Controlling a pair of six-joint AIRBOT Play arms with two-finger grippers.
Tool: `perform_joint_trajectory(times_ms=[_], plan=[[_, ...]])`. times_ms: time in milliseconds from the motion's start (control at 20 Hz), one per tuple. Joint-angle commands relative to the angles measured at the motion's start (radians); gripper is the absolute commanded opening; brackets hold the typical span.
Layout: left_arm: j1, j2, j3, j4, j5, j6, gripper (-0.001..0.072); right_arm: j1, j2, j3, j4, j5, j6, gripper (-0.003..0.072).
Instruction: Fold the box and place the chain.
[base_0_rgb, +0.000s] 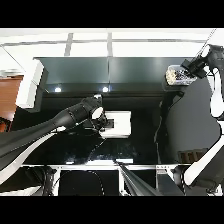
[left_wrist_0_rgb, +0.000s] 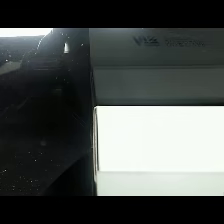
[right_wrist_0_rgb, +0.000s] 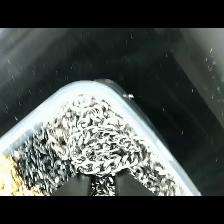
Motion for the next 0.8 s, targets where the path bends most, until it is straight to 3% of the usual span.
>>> perform_joint_trajectory(times_ms=[0, 200, 350, 500, 650, 750], plan=[[0.001, 0.000, 0.000, 0.001, 0.001, 0.000, 0.0026, -0.003, 0.026, 0.002, -0.001, 0.049, -0.063, 0.0011], [0.001, 0.000, 0.000, 0.001, 0.000, 0.000, 0.0026, -0.001, 0.178, 0.001, -0.001, 0.064, -0.317, 0.0010], [0.001, 0.000, 0.000, 0.001, 0.001, 0.000, 0.0026, -0.003, 0.336, -0.006, -0.056, 0.187, -0.422, 0.0010], [0.001, 0.000, 0.000, 0.001, 0.001, 0.000, 0.0026, -0.010, 0.523, -0.080, 0.055, 0.195, -0.449, 0.0010], [0.001, 0.000, 0.000, 0.000, -0.008, 0.000, 0.0026, -0.008, 0.710, -0.143, 0.300, 0.193, -0.462, 0.0009], [0.001, 0.000, 0.000, 0.000, -0.008, 0.000, 0.0026, -0.008, 0.814, -0.147, 0.382, 0.192, -0.471, 0.0009]])
